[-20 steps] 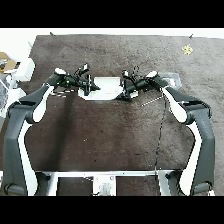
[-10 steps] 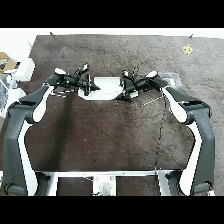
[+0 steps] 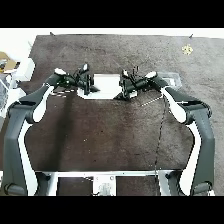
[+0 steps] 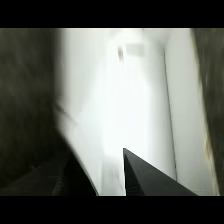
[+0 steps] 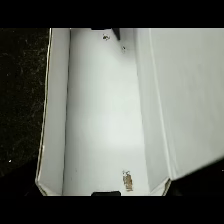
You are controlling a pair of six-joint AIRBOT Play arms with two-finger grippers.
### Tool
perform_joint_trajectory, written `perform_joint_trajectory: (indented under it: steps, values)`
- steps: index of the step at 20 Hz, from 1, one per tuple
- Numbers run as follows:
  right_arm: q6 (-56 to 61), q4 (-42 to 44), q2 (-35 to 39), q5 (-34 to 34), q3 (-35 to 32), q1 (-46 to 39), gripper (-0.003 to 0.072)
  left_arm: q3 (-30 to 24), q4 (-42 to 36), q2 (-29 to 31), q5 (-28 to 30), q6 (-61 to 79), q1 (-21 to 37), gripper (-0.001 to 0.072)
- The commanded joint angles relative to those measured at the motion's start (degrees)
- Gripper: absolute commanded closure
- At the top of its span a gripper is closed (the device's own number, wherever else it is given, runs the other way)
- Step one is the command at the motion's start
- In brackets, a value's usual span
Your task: Fold the box and place the chain.
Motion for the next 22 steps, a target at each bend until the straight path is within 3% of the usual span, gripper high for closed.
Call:
perform_joint_trajectory:
  steps: [1, 8, 10, 13, 15, 16, 22]
  values:
    - [-0.1, -0.2, 0.1, 0.5, 0.0, -0.1, 0.0242, 0.1, -1.1, 0.5, -2.3, -0.9, 0.7, 0.0359]
    - [-0.1, -0.2, 0.1, 0.6, 0.0, 0.0, 0.0242, 0.4, -1.3, 6.7, -15.5, -13.0, 8.2, 0.036]
    - [-0.1, -0.2, 0.1, 0.6, 0.0, 0.0, 0.0242, 0.4, -4.5, 8.5, -20.6, -19.5, 10.0, 0.0361]
    - [-0.1, -0.2, 0.1, 0.6, 0.0, -0.1, 0.0242, -0.1, -8.0, 8.5, -24.9, -26.9, 9.1, 0.0369]
    - [-0.1, -0.2, 0.1, 0.6, 0.0, 0.0, 0.0242, -0.1, -6.4, 8.1, -23.0, -26.8, 6.6, 0.0403]
    - [-0.1, -0.2, 0.1, 0.6, 0.0, -0.1, 0.0242, -0.1, -5.5, 8.0, -20.9, -26.8, 5.2, 0.0703]
    - [-0.1, -0.2, 0.1, 0.6, 0.0, -0.1, 0.0242, -0.1, -3.6, 8.0, -1.3, -26.9, -0.7, 0.0698]
